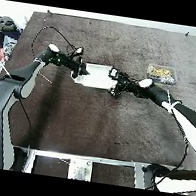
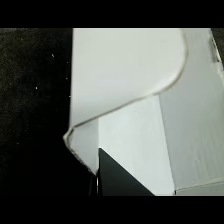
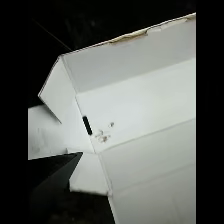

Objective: Fold the box and place the chain.

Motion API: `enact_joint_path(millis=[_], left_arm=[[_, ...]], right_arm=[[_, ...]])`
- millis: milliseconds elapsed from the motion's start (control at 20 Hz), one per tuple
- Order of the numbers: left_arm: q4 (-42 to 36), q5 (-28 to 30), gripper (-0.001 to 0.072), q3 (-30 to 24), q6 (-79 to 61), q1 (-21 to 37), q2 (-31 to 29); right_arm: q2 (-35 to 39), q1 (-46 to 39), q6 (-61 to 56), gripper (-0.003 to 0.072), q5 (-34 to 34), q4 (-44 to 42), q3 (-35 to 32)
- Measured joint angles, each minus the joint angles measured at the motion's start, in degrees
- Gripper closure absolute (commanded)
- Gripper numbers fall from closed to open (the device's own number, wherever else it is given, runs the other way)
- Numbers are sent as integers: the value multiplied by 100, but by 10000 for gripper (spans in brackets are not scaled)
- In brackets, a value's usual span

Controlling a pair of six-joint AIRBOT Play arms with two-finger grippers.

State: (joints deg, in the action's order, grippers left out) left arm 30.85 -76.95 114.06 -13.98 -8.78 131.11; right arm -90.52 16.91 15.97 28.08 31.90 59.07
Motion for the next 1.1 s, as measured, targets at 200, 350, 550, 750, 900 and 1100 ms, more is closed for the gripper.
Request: enact_joint_path(millis=[200,350,550,750,900,1100], left_arm=[[0,0,699,0,0,0,0],[-2,0,699,0,0,0,2],[-2,2,698,0,2,0,0],[-4,0,699,0,2,0,0],[-4,0,699,0,2,0,2],[-4,0,699,0,2,0,2]], right_arm=[[33,-48,168,9,9,-35,195],[-144,-199,208,8,267,-101,492],[-479,-420,138,-34,785,-140,994],[-892,-586,81,-34,1410,-146,1510],[-1222,-721,-55,-34,1897,-79,1921],[-1661,-855,-168,-30,2527,68,2494]])
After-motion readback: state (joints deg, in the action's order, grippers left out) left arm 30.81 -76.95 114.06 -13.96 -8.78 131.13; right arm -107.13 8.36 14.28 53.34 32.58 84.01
